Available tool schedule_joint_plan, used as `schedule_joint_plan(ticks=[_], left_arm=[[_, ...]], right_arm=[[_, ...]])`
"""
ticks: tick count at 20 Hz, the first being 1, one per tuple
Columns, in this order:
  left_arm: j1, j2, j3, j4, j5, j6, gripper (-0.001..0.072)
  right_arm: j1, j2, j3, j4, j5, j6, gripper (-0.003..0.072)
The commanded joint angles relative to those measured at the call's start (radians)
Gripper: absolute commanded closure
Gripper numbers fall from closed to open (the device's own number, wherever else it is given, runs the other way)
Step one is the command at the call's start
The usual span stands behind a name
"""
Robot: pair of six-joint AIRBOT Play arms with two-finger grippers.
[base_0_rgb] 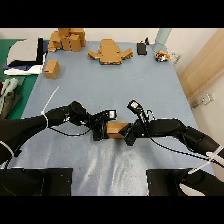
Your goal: Fold the box.
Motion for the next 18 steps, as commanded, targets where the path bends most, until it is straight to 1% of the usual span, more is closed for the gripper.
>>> schedule_joint_plan(ticks=[1,10,12,15,16,17,18], left_arm=[[0.001,-0.001,0.0,0.0,0.0,0.0,0.0196],[0.001,-0.001,0.0,0.0,0.0,0.0,0.0196],[0.001,-0.001,0.0,0.0,0.0,0.0,0.0196],[0.001,-0.001,0.0,0.0,0.0,0.0,0.0196],[0.001,-0.001,0.0,0.0,0.0,0.0,0.0196],[0.0,-0.001,0.0,0.0,0.0,0.0,0.0196],[0.001,-0.001,0.0,0.0,0.0,0.0,0.0196]], right_arm=[[0.0,-0.002,-0.001,-0.001,0.002,0.001,0.068],[0.0,-0.014,0.0,0.001,0.003,0.001,0.068],[0.0,0.008,0.001,0.005,0.003,0.001,0.068],[0.0,0.079,0.002,-0.001,0.008,0.006,0.068],[-0.001,0.104,0.002,-0.03,0.016,0.041,0.068],[-0.001,0.131,0.002,-0.101,0.031,0.121,0.068],[-0.001,0.154,0.007,-0.223,0.039,0.243,0.068]])
